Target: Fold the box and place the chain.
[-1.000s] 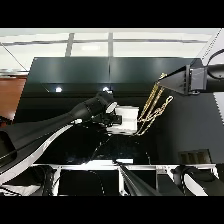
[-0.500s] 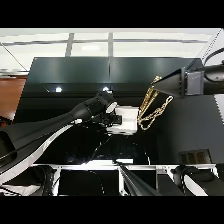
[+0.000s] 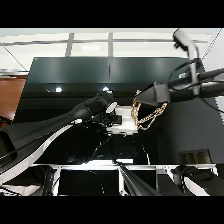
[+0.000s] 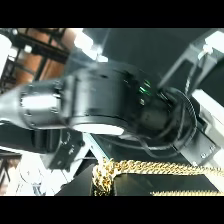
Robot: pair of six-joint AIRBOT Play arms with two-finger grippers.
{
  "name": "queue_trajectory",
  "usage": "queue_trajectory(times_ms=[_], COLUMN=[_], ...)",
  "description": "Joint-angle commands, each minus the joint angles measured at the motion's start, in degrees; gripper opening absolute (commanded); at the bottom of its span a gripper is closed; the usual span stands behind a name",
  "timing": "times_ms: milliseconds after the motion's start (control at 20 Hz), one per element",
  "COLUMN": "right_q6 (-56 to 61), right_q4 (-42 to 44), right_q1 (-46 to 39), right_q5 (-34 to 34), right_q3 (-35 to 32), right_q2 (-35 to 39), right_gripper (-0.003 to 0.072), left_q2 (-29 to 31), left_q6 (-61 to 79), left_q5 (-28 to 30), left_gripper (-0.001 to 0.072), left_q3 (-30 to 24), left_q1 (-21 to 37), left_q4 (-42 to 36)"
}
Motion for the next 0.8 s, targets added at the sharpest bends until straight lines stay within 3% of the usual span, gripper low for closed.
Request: queue_trajectory(times_ms=[0,150,450,700,750], right_q6=[-0.44,-0.42,0.87,0.85,0.87], right_q4=[-2.75,-5.62,-6.54,-6.49,-6.51], right_q1=[0.81,0.81,2.54,3.54,3.52], right_q5=[-1.05,-2.64,-15.63,-18.36,-18.32], right_q3=[-4.26,-8.13,-19.15,-20.28,-20.28], right_q2=[-0.92,-0.92,-2.89,-5.33,-5.33], right_gripper=[0.0013,0.0013,0.0013,0.0016,0.0111], left_q2=[0.00,0.00,0.00,0.00,0.00], left_q6=[0.00,0.00,0.00,0.00,0.00], left_q5=[0.02,0.00,0.02,0.02,0.02], left_gripper=[0.0031,0.0031,0.0030,0.0031,0.0031], left_q3=[0.04,0.04,0.04,0.04,0.04], left_q1=[0.04,0.04,0.04,0.04,0.04], left_q4=[0.00,0.00,0.00,0.02,0.02])
